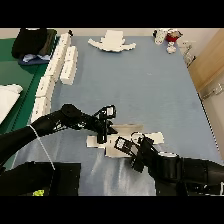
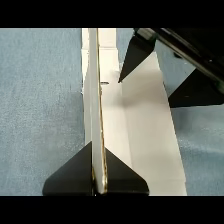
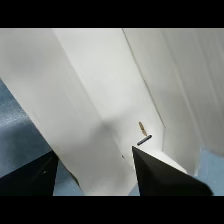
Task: Fold the box.
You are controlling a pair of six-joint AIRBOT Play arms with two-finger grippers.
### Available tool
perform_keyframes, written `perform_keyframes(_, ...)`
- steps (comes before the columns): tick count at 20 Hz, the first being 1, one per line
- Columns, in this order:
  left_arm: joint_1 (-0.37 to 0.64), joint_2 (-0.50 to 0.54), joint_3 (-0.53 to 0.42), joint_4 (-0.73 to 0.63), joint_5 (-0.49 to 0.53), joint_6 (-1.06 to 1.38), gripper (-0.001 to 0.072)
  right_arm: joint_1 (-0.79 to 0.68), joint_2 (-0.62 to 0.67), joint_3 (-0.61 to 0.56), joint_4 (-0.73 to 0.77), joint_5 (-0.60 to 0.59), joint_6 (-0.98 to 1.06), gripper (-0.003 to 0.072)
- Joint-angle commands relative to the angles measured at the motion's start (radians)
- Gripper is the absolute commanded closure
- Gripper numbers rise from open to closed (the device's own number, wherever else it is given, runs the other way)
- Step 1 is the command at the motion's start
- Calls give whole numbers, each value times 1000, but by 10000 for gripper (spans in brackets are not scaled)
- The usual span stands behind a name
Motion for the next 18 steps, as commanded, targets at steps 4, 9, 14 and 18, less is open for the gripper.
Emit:
perform_keyframes(4,0,0,0,0,0,0,695,-10,82,1,-74,-53,64,-34)
perform_keyframes(9,0,0,0,0,0,0,695,-97,125,1,-71,-57,62,-34)
perform_keyframes(14,0,0,0,0,0,0,695,-144,181,0,-50,-56,-54,-34)
perform_keyframes(18,0,0,0,0,1,0,695,-261,182,-1,140,-6,-319,-34)
